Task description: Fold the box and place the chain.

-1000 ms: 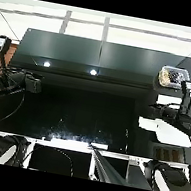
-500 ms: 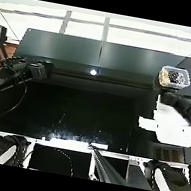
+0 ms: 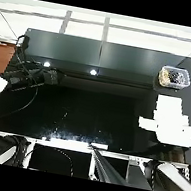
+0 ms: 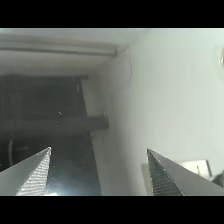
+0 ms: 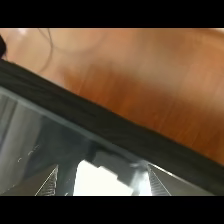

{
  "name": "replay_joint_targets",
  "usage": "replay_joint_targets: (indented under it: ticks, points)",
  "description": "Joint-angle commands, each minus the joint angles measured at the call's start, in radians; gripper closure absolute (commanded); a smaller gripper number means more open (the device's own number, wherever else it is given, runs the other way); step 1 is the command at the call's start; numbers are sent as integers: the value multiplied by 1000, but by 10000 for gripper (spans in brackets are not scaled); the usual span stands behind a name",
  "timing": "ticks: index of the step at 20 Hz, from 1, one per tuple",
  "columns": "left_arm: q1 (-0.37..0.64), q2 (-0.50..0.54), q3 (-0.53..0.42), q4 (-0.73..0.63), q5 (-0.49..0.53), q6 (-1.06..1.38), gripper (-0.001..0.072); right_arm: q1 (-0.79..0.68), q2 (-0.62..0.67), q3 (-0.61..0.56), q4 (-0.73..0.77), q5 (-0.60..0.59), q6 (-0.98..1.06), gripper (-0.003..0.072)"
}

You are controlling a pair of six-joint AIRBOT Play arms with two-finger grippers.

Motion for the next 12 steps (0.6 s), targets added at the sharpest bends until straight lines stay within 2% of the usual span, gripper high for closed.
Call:
replay_joint_targets:
  ticks: [1, 3, 5, 12]
  points:
    - [-45, -26, 0, -4, -2, 52, 6, -130, -229, 207, 215, 288, -336, 38]
    - [-64, -29, 0, -4, 2, 73, 6, -127, -357, 316, 243, 531, -483, 38]
    - [-69, -29, 0, -4, 5, 84, 6, -127, -457, 384, 245, 682, -498, 38]
    - [-69, -29, 0, -7, 68, 83, 6, -77, -567, 414, 251, 872, -551, 49]
